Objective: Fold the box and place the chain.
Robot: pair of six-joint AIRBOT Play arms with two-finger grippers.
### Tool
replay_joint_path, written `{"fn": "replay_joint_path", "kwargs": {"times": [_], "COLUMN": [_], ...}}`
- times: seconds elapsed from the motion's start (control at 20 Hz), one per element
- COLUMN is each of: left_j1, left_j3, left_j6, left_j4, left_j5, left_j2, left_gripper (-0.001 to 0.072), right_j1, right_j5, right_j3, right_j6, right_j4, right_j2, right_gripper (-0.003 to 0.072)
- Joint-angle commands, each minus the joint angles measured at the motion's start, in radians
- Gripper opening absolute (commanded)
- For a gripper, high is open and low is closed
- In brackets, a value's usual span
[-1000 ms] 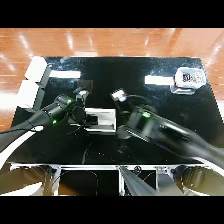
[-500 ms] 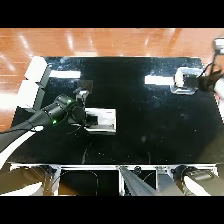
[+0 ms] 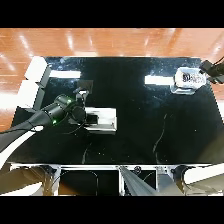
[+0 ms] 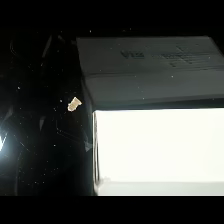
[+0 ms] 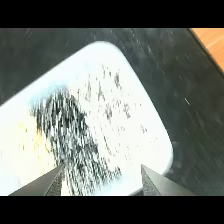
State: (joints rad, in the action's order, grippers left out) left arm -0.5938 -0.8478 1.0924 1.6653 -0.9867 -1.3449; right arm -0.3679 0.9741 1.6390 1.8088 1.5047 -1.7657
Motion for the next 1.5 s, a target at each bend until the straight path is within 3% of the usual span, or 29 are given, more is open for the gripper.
{"fn": "replay_joint_path", "kwargs": {"times": [0.0, 0.65, 0.7, 0.8, 0.85, 1.1, 1.45], "left_j1": [0.001, 0.000, 0.000, 0.000, 0.000, 0.000, -0.002], "left_j3": [0.000, 0.000, 0.000, 0.000, 0.000, 0.000, 0.000], "left_j6": [0.000, -0.001, -0.001, -0.001, -0.001, -0.001, 0.000], "left_j4": [-0.008, -0.006, -0.007, -0.003, -0.003, -0.003, 0.000], "left_j5": [0.001, 0.000, 0.000, 0.000, 0.000, 0.000, -0.008], "left_j2": [0.000, 0.000, 0.000, 0.000, 0.000, 0.000, 0.000], "left_gripper": [0.0021, 0.0021, 0.0020, 0.0020, 0.0020, 0.0020, 0.0021], "right_j1": [-0.027, -0.032, -0.032, -0.032, -0.032, -0.030, -0.027], "right_j5": [0.029, -0.080, -0.081, -0.081, -0.081, -0.057, -0.042], "right_j3": [0.157, 0.163, 0.163, 0.162, 0.163, 0.163, 0.163], "right_j6": [-0.010, 0.020, 0.020, 0.013, 0.012, -0.013, -0.084], "right_j4": [-0.087, -0.095, -0.095, -0.095, -0.096, -0.115, -0.113], "right_j2": [-0.164, -0.251, -0.251, -0.251, -0.251, -0.193, 0.103], "right_gripper": [0.0578, 0.0555, 0.0477, 0.0117, 0.0019, 0.0019, 0.0019]}}
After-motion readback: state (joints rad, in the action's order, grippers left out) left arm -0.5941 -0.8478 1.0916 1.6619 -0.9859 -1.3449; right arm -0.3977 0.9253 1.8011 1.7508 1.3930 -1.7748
